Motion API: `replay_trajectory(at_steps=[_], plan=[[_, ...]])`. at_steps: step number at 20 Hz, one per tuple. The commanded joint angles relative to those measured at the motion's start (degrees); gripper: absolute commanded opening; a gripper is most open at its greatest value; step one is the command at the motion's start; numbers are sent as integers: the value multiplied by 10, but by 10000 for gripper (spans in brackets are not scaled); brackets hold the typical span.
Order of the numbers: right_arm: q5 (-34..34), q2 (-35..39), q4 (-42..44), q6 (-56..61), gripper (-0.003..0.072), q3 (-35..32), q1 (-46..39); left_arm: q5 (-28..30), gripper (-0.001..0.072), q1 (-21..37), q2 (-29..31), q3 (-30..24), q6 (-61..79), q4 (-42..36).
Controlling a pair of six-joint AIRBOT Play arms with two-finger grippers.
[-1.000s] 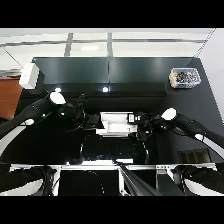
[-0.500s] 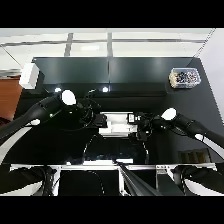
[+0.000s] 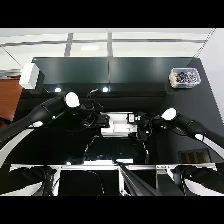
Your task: Fold the box and place the chain.
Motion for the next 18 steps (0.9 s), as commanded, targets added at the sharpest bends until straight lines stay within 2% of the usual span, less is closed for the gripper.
replay_trajectory(at_steps=[1, 4, 15, 18], plan=[[0, 0, 0, 1, 472, 0, 1, 15, 485, -4, 0, 1, -30, 13], [0, 0, 0, 1, 473, 0, 1, 22, 485, -8, 0, 1, -39, 27], [-1, 0, 0, 1, 472, 0, 1, 16, 485, -70, 0, 2, -183, 196], [0, 0, 0, 1, 473, 0, 1, 5, 485, -86, -7, 20, -216, 245]])
